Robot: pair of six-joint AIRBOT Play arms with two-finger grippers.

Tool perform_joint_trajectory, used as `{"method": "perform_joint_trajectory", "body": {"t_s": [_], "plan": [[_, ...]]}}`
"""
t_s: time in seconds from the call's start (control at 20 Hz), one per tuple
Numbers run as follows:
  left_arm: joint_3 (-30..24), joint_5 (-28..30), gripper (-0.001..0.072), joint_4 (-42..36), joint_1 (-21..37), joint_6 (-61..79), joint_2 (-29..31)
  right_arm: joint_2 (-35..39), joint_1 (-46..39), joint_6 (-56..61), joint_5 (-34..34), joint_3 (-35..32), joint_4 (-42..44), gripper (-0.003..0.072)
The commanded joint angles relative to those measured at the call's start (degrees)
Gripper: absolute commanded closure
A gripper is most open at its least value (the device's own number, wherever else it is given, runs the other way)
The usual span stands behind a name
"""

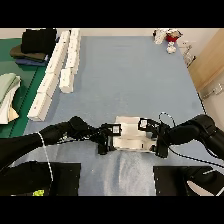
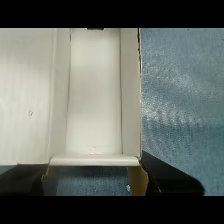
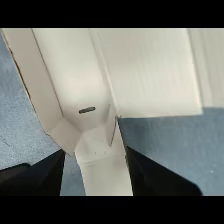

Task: Fold the box.

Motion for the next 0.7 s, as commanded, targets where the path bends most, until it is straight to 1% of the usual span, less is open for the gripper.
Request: {"method": "perform_joint_trajectory", "body": {"t_s": [0.0,0.05,0.1,0.15,0.2,0.25,0.3,0.35,0.4,0.45,0.5,0.65], "plan": [[0.02,0.0,0.0211,0.0,0.04,0.02,0.04,-1.01,2.75,-5.18,2.14,-0.57,1.05,0.0104],[0.02,0.0,0.0211,0.02,0.04,0.02,0.04,-1.01,3.3,-6.62,2.93,-0.85,0.81,0.0118],[0.02,0.0,0.0212,0.0,0.04,0.02,0.04,-0.98,3.63,-7.61,3.61,-0.96,0.61,0.0212],[0.02,0.0,0.0211,0.0,0.04,0.02,0.04,-1.01,4.07,-7.98,3.96,-0.98,0.57,0.0285],[0.02,0.0,0.0211,0.0,0.04,0.04,0.04,-1.01,4.44,-8.0,4.31,-0.98,0.59,0.029],[0.02,0.0,0.0211,0.0,0.04,0.02,0.04,-0.98,4.76,-8.02,4.44,-0.98,0.59,0.0407],[0.02,0.0,0.0211,0.0,0.04,0.02,0.04,-1.01,4.87,-8.04,4.55,-0.98,0.61,0.0507],[0.02,0.0,0.0211,0.02,0.04,0.04,0.04,-1.01,4.87,-8.07,4.98,-0.98,0.59,0.0545],[0.02,0.0,0.0211,0.0,0.04,0.02,0.04,-0.98,4.87,-8.11,5.66,-0.98,0.81,0.0546],[0.02,0.0,0.0211,0.02,0.04,0.02,0.04,-0.98,4.87,-8.76,6.38,-0.98,1.25,0.0611],[0.02,0.0,0.0212,0.0,0.04,0.04,0.04,-0.98,4.87,-9.99,7.08,-0.98,2.47,0.0649],[0.02,0.0,0.0212,0.0,0.04,0.02,0.04,-1.03,4.87,-11.1,9.51,-0.98,6.19,0.0648]]}}
